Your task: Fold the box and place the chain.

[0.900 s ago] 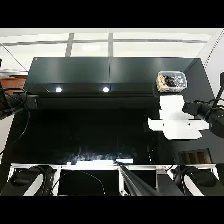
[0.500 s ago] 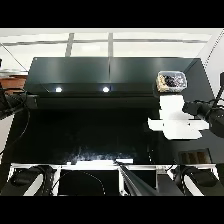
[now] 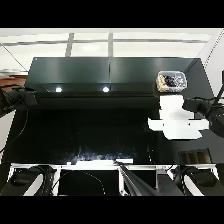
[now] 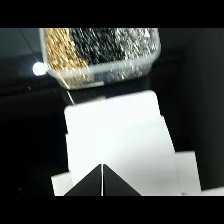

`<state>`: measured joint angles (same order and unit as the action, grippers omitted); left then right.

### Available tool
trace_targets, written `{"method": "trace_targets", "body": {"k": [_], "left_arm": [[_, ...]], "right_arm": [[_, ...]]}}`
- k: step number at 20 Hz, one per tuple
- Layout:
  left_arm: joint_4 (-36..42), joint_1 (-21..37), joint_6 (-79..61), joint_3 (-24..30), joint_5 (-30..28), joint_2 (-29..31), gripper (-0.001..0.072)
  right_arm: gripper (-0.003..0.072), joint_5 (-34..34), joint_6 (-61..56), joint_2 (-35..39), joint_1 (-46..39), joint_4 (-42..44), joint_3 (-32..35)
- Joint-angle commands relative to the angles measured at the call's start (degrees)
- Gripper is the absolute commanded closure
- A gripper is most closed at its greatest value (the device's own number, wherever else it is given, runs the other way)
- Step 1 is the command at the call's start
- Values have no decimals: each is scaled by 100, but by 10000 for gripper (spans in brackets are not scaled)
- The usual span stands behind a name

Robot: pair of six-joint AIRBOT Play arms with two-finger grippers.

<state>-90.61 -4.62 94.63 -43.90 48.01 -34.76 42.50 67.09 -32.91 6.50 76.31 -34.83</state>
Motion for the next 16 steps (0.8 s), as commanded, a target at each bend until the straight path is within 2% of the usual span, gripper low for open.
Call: {"method": "trace_targets", "body": {"k": [1,2,3,4,6,7,8,9,10,11,13,14,16], "left_arm": [[435,0,4,-4,-306,-7,678],[439,-2,0,-4,-293,-37,616],[455,-4,-2,-4,-269,-87,243],[479,-7,7,-2,-184,-129,20],[437,2,7,-4,94,-151,19],[435,0,4,-4,197,-149,18],[437,0,0,-4,267,-151,19],[433,0,0,-4,337,-151,19],[437,0,2,-4,372,-151,18],[476,0,0,-4,372,-151,18],[595,0,0,-4,367,-151,19],[627,0,2,-4,367,-151,19],[739,0,2,-4,363,-153,19]], "right_arm": [[580,-525,-2,0,2,11,-7],[90,-455,0,-11,-2,-2,-2],[-20,-291,22,-57,-7,-175,-2],[-21,-9,17,-122,-44,-444,-2],[-20,756,-662,-326,-459,-1650,-4],[-19,1040,-1001,-479,-964,-2284,-4],[-18,1043,-988,-636,-1611,-2448,-4],[-18,907,-894,-815,-2409,-2258,-7],[-18,713,-739,-990,-3169,-1705,-7],[-12,424,-131,-1193,-3956,-616,-7],[-12,131,2253,-1624,-5189,1980,-28],[-12,269,3049,-1862,-5652,2894,-94],[-12,737,4234,-2435,-6314,3864,-271]]}}
